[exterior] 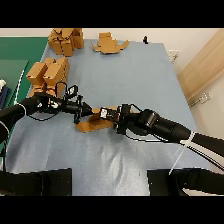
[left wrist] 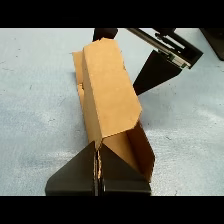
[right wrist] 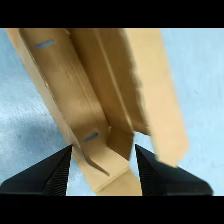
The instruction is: Fold the box.
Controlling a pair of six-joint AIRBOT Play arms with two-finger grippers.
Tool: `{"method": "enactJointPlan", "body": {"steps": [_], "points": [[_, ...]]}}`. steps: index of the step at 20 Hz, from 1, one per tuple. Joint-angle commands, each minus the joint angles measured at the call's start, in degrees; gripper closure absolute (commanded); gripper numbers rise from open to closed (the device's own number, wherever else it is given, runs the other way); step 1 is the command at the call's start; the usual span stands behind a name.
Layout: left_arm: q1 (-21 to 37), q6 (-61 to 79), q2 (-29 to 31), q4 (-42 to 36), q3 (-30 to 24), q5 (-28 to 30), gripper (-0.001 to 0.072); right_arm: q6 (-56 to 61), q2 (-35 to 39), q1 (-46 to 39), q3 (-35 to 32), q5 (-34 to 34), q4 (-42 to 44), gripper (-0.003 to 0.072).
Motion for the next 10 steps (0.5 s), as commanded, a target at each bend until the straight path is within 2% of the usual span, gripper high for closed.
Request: {"method": "enactJointPlan", "body": {"steps": [1, 7, 10], "points": [[0.0, 0.0, 0.0, 0.0, 0.0, 0.0, 0.0694, 1.3, 0.5, 0.0, 0.4, -1.2, -1.0, 0.0088], [0.0, -0.9, 0.0, 0.0, 0.0, 0.0, 0.0694, -1.0, -1.5, -0.4, 0.5, 3.5, 1.0, 0.0088], [0.0, -0.9, 0.0, 0.0, 0.0, 0.0, 0.0694, -12.6, -3.5, -3.6, 1.1, 3.6, 15.8, 0.0094]]}}
